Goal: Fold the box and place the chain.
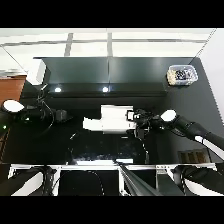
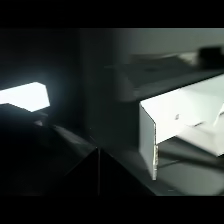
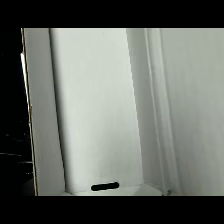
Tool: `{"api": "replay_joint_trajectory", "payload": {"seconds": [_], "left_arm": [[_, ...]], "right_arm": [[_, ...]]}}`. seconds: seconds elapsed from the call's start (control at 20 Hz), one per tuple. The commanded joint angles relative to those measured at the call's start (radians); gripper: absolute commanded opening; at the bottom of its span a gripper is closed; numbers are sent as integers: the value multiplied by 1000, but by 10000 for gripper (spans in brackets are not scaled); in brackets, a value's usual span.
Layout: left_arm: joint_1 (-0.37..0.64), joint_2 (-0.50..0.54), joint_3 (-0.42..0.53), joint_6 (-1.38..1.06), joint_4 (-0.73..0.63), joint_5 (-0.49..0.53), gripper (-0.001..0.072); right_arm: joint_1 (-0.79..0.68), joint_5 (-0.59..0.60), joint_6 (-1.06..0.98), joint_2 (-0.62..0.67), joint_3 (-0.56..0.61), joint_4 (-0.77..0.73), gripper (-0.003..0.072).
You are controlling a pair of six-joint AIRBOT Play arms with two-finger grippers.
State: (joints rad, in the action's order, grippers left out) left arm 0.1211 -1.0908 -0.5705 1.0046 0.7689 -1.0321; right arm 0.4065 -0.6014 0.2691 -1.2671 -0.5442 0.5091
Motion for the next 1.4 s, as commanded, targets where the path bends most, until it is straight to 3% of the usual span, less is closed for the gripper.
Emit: {"api": "replay_joint_trajectory", "payload": {"seconds": [0.0, 0.3, 0.55, 0.75, 0.95, 1.0, 1.1, 1.15, 1.35], "left_arm": [[40, -60, 46, 106, -78, -51, 23], [-140, -240, 20, 129, -153, 15, 23], [-279, -268, -7, 47, -205, 29, 23], [-284, -268, -22, 6, -206, 22, 23], [-280, -268, -43, -114, -239, -56, 29], [-284, -268, -53, -172, -247, -79, 135], [-285, -268, -74, -157, -247, -78, 683], [-284, -268, -86, -138, -246, -79, 711], [-287, -268, -126, -101, -252, -89, 711]], "right_arm": [[1, 0, 0, 0, 0, 0, 482], [1, 0, 0, 0, 0, 0, 482], [1, 0, 0, 0, 0, 0, 482], [1, 0, 0, 0, 0, 0, 482], [1, 0, 0, 0, 0, 0, 482], [1, 0, 0, 0, 0, 0, 482], [1, 0, 0, 0, 0, 0, 482], [1, 0, 0, 0, 0, 0, 482], [1, 0, 0, 0, 0, 0, 482]]}}
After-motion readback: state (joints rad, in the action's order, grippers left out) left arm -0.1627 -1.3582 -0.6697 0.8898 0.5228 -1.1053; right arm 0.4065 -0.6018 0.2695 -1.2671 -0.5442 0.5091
